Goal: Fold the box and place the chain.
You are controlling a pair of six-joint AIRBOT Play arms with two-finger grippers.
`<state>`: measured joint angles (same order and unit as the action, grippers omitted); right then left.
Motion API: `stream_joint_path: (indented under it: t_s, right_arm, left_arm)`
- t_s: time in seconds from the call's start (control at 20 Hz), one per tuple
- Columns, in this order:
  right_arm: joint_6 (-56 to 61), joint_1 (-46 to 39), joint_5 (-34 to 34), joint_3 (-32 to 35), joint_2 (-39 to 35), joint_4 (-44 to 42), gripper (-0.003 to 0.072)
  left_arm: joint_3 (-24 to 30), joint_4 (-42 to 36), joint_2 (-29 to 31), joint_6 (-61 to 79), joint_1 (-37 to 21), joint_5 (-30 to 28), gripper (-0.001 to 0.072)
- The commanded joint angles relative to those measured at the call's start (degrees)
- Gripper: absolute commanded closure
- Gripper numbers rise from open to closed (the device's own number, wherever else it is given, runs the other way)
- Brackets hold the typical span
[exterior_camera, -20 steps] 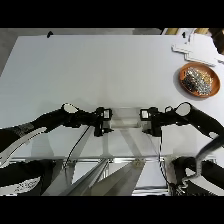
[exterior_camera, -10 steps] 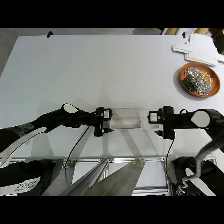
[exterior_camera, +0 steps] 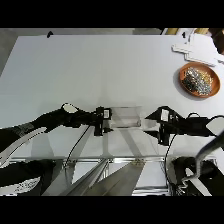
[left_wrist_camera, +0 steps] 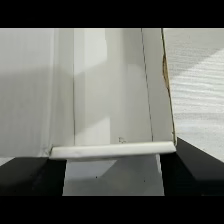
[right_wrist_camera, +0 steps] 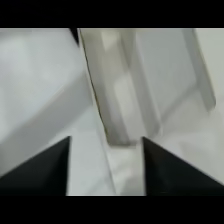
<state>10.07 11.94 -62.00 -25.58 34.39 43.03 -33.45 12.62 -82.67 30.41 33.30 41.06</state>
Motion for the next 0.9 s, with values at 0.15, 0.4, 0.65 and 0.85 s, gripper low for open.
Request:
stream_joint_path:
  t_s: [0.15,0.4,0.65,0.85]
  right_arm:
    - [-5.49,2.49,3.58,-0.07,6.88,-15.65,0.0670]
    - [-6.99,5.29,19.67,-4.96,22.53,-22.45,0.0671]
    - [-0.96,4.52,23.30,-11.32,37.27,-19.43,0.0671]
    - [3.78,2.93,23.15,-11.32,40.57,-10.43,0.0670]
  left_arm:
    - [0.00,0.04,0.02,0.02,0.00,0.11,0.0695]
    - [0.00,0.04,0.02,0.02,0.00,0.11,0.0695]
    - [0.00,0.02,0.02,0.02,0.00,0.09,0.0695]
    - [0.00,0.04,0.02,0.04,0.00,0.13,0.0696]
